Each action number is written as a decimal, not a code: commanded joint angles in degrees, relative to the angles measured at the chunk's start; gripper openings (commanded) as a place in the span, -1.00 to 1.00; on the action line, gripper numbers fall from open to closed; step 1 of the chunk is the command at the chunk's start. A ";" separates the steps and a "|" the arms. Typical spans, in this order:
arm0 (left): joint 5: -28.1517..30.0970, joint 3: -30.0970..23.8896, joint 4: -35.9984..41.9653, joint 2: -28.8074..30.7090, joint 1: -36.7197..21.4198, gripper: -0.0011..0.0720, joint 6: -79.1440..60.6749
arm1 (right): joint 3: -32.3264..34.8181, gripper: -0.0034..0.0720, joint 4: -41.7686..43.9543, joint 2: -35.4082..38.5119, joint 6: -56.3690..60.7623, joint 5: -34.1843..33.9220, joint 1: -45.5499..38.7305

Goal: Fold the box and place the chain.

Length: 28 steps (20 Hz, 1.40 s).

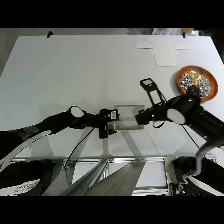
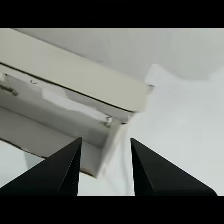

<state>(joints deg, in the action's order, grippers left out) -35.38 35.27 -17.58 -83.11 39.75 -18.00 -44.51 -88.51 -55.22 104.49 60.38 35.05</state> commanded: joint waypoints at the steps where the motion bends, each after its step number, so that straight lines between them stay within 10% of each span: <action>1: 0.00 -0.02 -0.02 0.04 -0.02 -0.40 0.00 | -3.45 -0.14 -0.55 3.78 -9.60 3.67 -9.27; 4: 0.02 -0.02 0.00 0.04 -0.02 -0.40 0.00 | -7.74 -0.47 -3.87 3.50 -17.75 -0.42 -24.72; 10: 0.00 -0.02 0.00 0.04 -0.02 -0.40 0.00 | -15.63 -0.50 -5.66 -9.16 -21.03 -5.33 -45.03; 28: 0.00 -0.02 0.00 0.04 -0.02 -0.40 0.00 | -20.04 -0.50 -0.83 -30.64 -37.44 -4.68 -55.17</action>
<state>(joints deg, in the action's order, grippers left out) -35.38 35.27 -17.58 -83.11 39.75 -18.00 -64.51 -91.61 -84.12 70.43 55.79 -19.97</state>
